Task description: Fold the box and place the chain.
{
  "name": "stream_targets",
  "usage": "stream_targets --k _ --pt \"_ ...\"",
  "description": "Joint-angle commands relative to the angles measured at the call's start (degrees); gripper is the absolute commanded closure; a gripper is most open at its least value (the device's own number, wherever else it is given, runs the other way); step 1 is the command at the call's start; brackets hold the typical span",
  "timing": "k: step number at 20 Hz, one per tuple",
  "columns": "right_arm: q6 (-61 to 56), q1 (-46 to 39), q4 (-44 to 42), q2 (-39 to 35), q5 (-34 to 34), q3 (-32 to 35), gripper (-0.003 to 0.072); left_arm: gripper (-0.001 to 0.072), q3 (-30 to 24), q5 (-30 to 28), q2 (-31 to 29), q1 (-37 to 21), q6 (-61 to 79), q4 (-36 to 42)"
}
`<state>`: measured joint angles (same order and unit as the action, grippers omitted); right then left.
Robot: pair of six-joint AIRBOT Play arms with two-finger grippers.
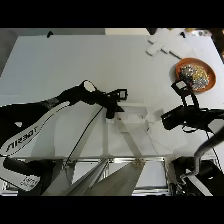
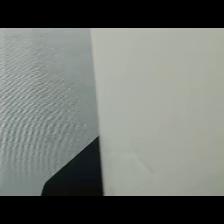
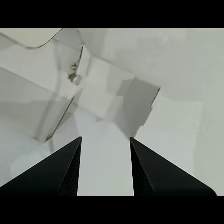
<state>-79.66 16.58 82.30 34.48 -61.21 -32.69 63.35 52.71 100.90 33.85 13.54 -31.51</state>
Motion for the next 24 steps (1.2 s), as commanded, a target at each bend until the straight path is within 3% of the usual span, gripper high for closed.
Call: stream_targets --k 1,15,16,17,18,24 --pt "0.0 0.0 0.0 0.0 0.0 0.0 0.0348 0.0705 0.0 3.4 0.0 0.0 1.9 -0.1" --pt "0.2 0.0 -0.6 0.0 1.0 0.0 0.0364 0.0699 0.0 2.8 0.0 0.1 1.6 -0.4" --pt "0.8 0.0 -1.0 0.0 1.7 0.0 0.0461 0.0699 0.0 2.8 0.0 0.1 1.6 -0.4" --pt "2.1 0.0 -1.9 0.0 2.4 0.0 0.0611 0.0699 0.0 2.8 0.0 0.1 1.6 -0.4" --pt "4.1 0.0 -3.5 0.0 2.8 0.0 0.0671 0.0699 0.0 2.8 0.0 0.1 1.6 -0.4" --pt "17.5 0.0 -16.7 0.0 -1.1 0.0 0.0673 0.0699 0.0 2.8 0.0 0.1 1.6 -0.4"
